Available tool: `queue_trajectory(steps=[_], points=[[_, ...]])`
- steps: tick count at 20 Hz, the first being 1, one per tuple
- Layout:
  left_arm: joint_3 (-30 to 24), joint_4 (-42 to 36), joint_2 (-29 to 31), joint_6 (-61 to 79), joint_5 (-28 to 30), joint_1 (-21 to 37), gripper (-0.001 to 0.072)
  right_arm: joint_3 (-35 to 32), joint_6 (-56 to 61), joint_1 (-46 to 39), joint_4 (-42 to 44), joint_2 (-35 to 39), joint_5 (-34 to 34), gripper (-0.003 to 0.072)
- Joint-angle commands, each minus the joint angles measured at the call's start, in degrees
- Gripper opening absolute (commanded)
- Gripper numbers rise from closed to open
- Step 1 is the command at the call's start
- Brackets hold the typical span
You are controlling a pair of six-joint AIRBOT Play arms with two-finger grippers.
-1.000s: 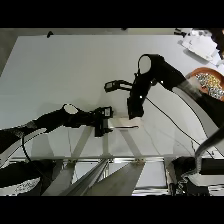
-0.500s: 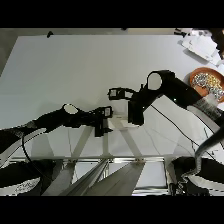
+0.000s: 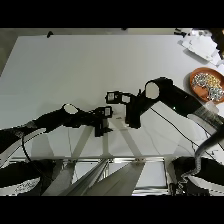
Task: Fold the box and place the chain.
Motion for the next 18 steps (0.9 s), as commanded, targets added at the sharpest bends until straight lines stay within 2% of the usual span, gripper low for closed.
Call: queue_trajectory(steps=[1,5,13,18], points=[[0.0,0.1,0.0,0.0,-0.1,0.0,0.0012,-0.6,1.2,0.2,-0.9,2.1,-2.5,0.0335],[0.0,0.1,0.0,0.0,-0.1,0.0,0.0012,-0.7,1.8,0.2,-0.9,3.1,-3.4,0.0335],[0.0,0.1,0.0,0.0,-0.1,0.0,0.0012,-6.6,2.3,0.2,0.9,3.1,-6.5,0.0334],[0.0,0.1,0.0,0.0,-0.1,0.0,0.0012,-6.8,2.3,0.2,1.7,3.1,-7.0,0.0333]])
